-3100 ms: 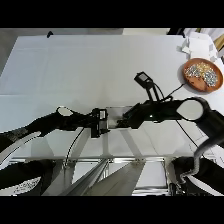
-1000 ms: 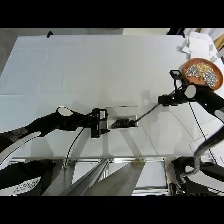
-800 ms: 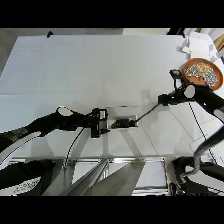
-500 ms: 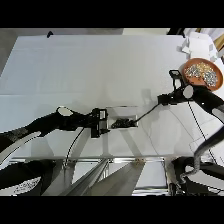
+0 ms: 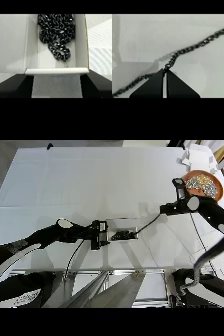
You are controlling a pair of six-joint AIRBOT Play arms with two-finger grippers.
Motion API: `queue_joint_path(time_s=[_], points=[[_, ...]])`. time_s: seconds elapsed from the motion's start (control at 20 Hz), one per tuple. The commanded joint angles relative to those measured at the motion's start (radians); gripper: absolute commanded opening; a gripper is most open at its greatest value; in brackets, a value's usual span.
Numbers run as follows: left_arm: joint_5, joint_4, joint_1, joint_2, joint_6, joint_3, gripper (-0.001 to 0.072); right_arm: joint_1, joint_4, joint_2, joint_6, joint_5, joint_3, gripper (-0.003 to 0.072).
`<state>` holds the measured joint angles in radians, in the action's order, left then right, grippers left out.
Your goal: Fold the box and place the chain.
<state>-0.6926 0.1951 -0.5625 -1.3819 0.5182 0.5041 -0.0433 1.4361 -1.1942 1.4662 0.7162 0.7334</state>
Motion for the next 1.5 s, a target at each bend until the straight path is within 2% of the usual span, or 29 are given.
queue_joint_path(time_s=[0.0, 0.2, 0.4, 0.55, 0.9, 1.05, 1.3, 1.45], points=[[0.0, 0.0, 0.0, 0.0, 0.0, 0.0, 0.0269, 0.0, -0.035, 0.158, -0.017, 0.058, 0.001, 0.0014], [0.0, 0.0, 0.0, 0.0, 0.0, 0.0, 0.0269, 0.0, -0.186, 0.352, -0.149, 0.202, 0.001, 0.0015], [0.0, 0.0, 0.0, 0.0, 0.0, 0.0, 0.0269, -0.007, -0.311, 0.474, -0.232, 0.386, 0.001, 0.0014], [0.0, 0.0, 0.0, 0.0, 0.0, 0.0, 0.0269, -0.049, -0.404, 0.556, -0.261, 0.446, 0.001, 0.0014], [0.0, 0.0, 0.0, 0.0, 0.0, 0.0, 0.0269, -0.116, -0.699, 0.703, -0.324, 0.443, 0.001, 0.0014], [0.0, 0.0, 0.0, 0.0, 0.0, 0.0, 0.0269, -0.137, -0.809, 0.707, -0.375, 0.435, 0.001, 0.0015], [0.0, 0.0, 0.0, 0.0, 0.0, 0.0, 0.0269, -0.171, -1.039, 0.705, -0.477, 0.317, 0.001, 0.0015], [0.0, 0.0, 0.0, 0.0, 0.0, 0.0, 0.0269, -0.176, -1.178, 0.691, -0.564, 0.296, 0.001, 0.0015]])
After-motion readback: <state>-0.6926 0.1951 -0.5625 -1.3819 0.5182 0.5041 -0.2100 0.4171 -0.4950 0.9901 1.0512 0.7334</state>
